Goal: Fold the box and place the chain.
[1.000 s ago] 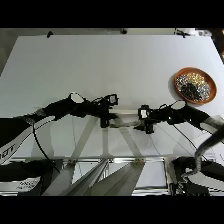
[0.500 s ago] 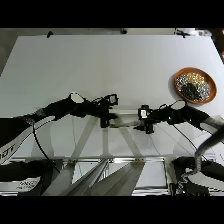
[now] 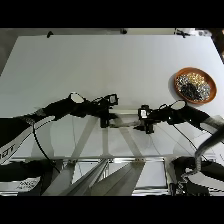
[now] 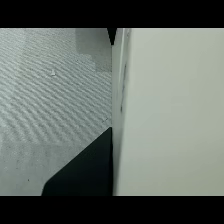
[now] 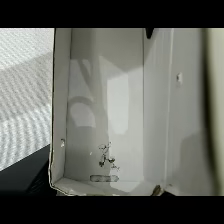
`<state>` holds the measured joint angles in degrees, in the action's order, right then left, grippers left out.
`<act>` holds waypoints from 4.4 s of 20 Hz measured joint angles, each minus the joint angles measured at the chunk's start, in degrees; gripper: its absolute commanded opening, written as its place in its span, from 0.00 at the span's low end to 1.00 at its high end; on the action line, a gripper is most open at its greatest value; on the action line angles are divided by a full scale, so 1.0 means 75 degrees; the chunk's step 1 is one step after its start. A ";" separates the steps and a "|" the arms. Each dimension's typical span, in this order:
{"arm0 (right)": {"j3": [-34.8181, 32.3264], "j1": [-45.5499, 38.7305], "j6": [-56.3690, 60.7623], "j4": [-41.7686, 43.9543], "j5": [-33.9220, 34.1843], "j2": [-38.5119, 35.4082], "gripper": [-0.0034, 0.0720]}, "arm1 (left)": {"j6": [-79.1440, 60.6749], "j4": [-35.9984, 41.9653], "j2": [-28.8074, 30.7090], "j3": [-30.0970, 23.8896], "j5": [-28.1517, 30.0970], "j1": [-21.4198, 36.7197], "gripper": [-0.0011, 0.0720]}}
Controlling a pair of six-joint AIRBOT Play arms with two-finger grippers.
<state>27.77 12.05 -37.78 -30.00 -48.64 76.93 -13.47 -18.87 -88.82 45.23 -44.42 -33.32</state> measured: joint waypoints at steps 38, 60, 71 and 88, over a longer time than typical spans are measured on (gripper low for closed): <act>-0.0003 0.0003 0.0000 0.0000 0.0003 0.0003 0.55 | 0.4514 -0.2492 0.2908 -0.0003 -0.0962 -0.0985 0.02; -0.0003 0.0000 0.0003 0.0012 0.0012 0.0009 0.55 | 0.6429 -0.0915 0.1064 0.0000 0.3244 -0.1204 0.02; 0.0000 0.0003 -0.0006 -0.0012 0.0012 0.0009 0.55 | 0.6837 -0.3914 0.3424 -0.0003 0.0580 -0.0187 0.11; 0.0000 0.0003 0.0000 0.0000 0.0003 0.0009 0.55 | 0.5353 -0.4829 0.2538 -0.0003 -0.1195 0.0009 0.33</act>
<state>27.77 12.08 -37.78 -30.00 -48.62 76.99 26.68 -55.09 -69.78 45.21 -53.39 -33.26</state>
